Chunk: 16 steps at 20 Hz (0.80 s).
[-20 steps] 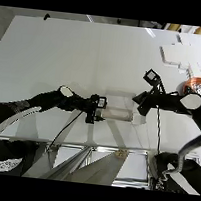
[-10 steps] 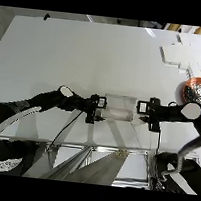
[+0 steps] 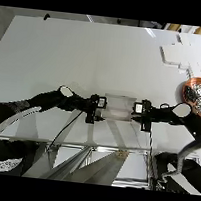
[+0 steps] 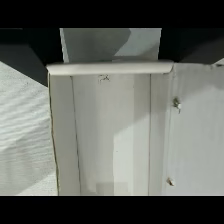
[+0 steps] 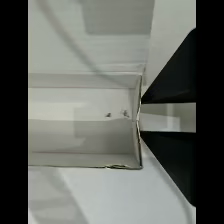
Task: Fold the box and place the chain.
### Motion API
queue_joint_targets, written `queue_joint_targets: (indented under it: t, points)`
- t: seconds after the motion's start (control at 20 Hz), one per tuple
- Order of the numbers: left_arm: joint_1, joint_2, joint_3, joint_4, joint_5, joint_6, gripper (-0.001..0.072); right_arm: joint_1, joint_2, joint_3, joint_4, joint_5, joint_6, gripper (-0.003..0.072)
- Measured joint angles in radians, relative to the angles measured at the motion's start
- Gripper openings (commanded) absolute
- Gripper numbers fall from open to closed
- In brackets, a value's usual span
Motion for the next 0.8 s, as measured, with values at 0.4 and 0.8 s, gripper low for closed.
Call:
queue_joint_targets:
  t: [0.4, 0.8]
  points:
    - [0.0, 0.0, 0.0, 0.0, 0.0, -0.001, 0.0271, 0.0, -0.09, -0.005, 0.159, -0.005, -0.039, 0.0475]
    - [0.0, 0.0, 0.0, 0.0, 0.0, 0.001, 0.0271, 0.0, 0.029, -0.01, 0.007, 0.002, 0.266, 0.0171]
